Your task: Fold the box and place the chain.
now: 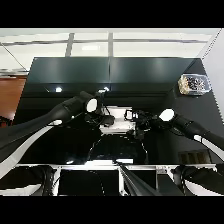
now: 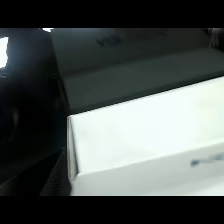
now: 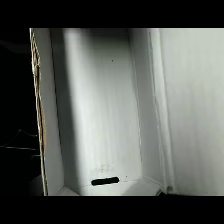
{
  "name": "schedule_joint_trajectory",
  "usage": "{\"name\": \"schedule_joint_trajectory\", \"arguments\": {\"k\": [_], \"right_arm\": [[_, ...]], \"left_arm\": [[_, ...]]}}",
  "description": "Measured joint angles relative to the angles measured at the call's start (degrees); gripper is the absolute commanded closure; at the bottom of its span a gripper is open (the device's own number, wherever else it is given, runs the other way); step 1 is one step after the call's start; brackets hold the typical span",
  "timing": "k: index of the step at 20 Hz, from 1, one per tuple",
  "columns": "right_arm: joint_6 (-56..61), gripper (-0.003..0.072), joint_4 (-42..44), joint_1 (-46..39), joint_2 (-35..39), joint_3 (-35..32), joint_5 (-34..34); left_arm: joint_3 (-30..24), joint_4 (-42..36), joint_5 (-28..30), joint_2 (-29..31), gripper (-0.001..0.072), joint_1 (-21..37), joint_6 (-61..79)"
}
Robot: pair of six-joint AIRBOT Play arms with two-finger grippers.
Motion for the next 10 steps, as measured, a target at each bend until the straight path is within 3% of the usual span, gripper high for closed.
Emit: {"name": "schedule_joint_trajectory", "arguments": {"k": [10], "right_arm": [[0.02,0.0276,0.0,0.0,0.0,0.0,-0.09]], "left_arm": [[3.04,4.17,-2.56,-2.51,0.0226,-1.99,-6.36]]}}
